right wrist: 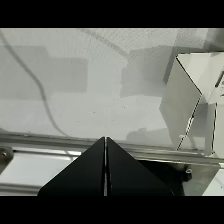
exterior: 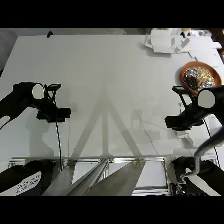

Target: Fold the box and place the chain.

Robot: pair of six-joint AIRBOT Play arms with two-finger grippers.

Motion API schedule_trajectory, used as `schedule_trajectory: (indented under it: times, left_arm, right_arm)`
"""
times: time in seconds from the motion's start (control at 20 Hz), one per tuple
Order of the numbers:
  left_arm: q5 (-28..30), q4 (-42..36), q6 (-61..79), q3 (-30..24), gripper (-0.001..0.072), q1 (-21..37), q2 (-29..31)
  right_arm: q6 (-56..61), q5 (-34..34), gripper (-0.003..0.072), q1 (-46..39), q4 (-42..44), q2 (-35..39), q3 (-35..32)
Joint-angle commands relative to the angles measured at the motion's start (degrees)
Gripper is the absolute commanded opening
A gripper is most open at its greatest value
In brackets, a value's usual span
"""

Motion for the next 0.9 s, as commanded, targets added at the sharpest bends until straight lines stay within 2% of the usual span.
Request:
schedule_trajectory:
  times: [0.0,0.2,0.35,0.55,0.75,0.8,0.85]
  left_arm:
    - [0.02,0.00,0.00,-0.02,0.0142,0.07,0.02]
    - [0.00,0.00,0.00,-0.02,0.0142,0.07,0.02]
    - [0.00,0.00,0.00,-0.02,0.0142,0.07,0.02]
    - [0.00,0.02,0.00,-0.02,0.0142,0.07,0.02]
    - [0.00,0.00,0.00,-0.02,0.0142,0.07,0.02]
    - [0.00,0.00,0.00,-0.02,0.0142,0.07,0.02]
    - [0.00,0.00,0.00,-0.02,0.0142,0.07,0.02]
  right_arm:
    - [-0.20,0.02,0.0017,0.04,-0.02,-0.04,0.00]
    - [-0.20,-0.39,0.0017,0.04,-0.07,-0.04,0.00]
    - [-0.20,-3.48,0.0018,0.04,-0.57,-0.04,0.00]
    - [-0.22,-5.07,0.0017,-3.56,-13.42,-0.04,0.87]
    - [-7.56,-8.02,0.0021,-19.26,-27.50,-0.07,2.32]
    - [-10.71,-9.84,0.0167,-23.82,-28.96,-0.07,2.32]
    - [-14.05,-12.13,0.0507,-28.70,-29.64,-0.09,2.32]
